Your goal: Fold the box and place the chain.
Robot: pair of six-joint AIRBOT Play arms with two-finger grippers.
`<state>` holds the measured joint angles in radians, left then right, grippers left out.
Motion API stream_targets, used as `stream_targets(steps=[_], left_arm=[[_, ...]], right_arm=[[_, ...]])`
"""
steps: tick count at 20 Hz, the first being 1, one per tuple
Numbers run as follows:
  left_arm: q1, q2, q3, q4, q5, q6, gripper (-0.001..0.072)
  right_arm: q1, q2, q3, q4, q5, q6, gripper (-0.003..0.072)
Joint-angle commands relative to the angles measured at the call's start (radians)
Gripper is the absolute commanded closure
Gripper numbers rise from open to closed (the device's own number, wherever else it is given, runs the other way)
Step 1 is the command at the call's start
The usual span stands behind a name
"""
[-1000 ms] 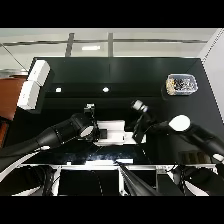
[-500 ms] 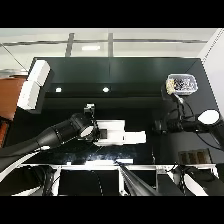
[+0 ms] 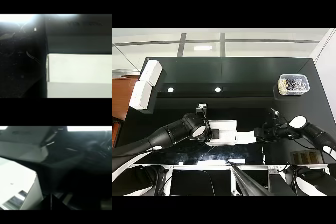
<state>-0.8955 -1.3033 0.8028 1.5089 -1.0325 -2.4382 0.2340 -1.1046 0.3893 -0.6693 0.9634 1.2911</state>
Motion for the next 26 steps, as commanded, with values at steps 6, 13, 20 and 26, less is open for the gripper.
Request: stream_targets(steps=[6, 13, 20, 26], left_arm=[[0.0, 0.0, 0.0, 0.0, 0.0, 0.007, 0.0681], [0.001, 0.0, 0.0, 0.001, 0.001, 0.007, 0.0681], [0.001, 0.0, 0.0, 0.001, 0.0, 0.007, 0.0682], [0.001, 0.0, 0.0, 0.001, 0.0, 0.007, 0.0681]], right_arm=[[0.048, -0.022, 0.122, 0.068, 0.091, -0.112, 0.0078], [0.07, -0.022, 0.169, 0.113, 0.193, -0.132, 0.0198], [0.184, -0.022, 0.178, 0.135, 0.101, -0.08, 0.0285], [0.204, -0.022, 0.186, 0.089, 0.063, -0.029, 0.0286]])
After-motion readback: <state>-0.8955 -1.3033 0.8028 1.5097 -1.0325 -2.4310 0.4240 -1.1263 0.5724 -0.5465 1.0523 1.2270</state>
